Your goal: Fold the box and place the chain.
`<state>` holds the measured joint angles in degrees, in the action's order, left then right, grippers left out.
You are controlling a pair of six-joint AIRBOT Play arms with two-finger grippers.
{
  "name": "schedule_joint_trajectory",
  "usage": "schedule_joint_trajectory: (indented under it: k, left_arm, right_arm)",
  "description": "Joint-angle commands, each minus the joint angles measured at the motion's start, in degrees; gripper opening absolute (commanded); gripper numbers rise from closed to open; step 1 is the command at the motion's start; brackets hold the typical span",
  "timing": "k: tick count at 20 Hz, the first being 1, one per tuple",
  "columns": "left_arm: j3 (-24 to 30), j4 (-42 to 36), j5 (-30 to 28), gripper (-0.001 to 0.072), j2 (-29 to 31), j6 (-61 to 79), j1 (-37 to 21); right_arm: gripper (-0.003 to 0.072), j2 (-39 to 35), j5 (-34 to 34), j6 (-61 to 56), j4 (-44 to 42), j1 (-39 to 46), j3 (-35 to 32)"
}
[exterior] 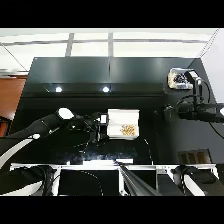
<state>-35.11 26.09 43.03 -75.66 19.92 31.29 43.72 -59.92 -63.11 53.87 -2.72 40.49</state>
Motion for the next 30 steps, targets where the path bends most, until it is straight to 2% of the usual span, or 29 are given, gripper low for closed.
schedule_joint_trajectory:
  k: [1,3,7,9,12,15,19,23,27,30]
  left_arm:
    - [0.00,0.81,-0.92,0.0377,-0.04,-0.44,0.79]
    - [0.00,0.70,-0.94,0.0377,-0.04,-0.44,0.74]
    - [0.00,0.68,-0.94,0.0377,-0.04,-0.44,0.74]
    - [0.00,0.68,-0.94,0.0377,-0.04,-0.46,0.74]
    - [0.00,0.68,-0.94,0.0377,-0.04,-0.44,0.74]
    - [0.00,0.68,-0.94,0.0377,-0.04,-0.44,0.74]
    - [0.00,0.68,-0.94,0.0377,-0.04,-0.44,0.74]
    - [0.00,0.68,-0.94,0.0377,-0.04,-0.44,0.74]
    - [0.00,0.68,-0.94,0.0377,-0.04,-0.44,0.74]
    - [0.00,0.68,-0.94,0.0377,-0.04,-0.44,0.74]
  right_arm:
    - [0.0710,1.01,5.22,-0.02,-1.22,-1.68,-0.02]
    - [0.0709,4.42,8.74,0.15,-2.89,-5.27,0.74]
    - [0.0705,17.38,16.26,0.83,-2.86,-9.66,7.52]
    - [0.0705,23.91,16.39,0.83,-3.06,-9.68,11.30]
    - [0.0705,29.88,12.09,4.48,-5.20,-9.66,13.68]
    - [0.0705,29.88,5.86,17.62,-9.20,-9.68,13.73]
    - [0.0705,29.18,-6.25,37.79,-9.11,-9.62,14.38]
    - [0.0675,26.75,-12.02,39.43,-8.57,-10.05,14.43]
    - [0.0675,20.87,-11.85,39.32,-6.51,-10.21,14.12]
    - [0.0675,20.04,-6.36,41.22,-6.88,-12.24,9.77]
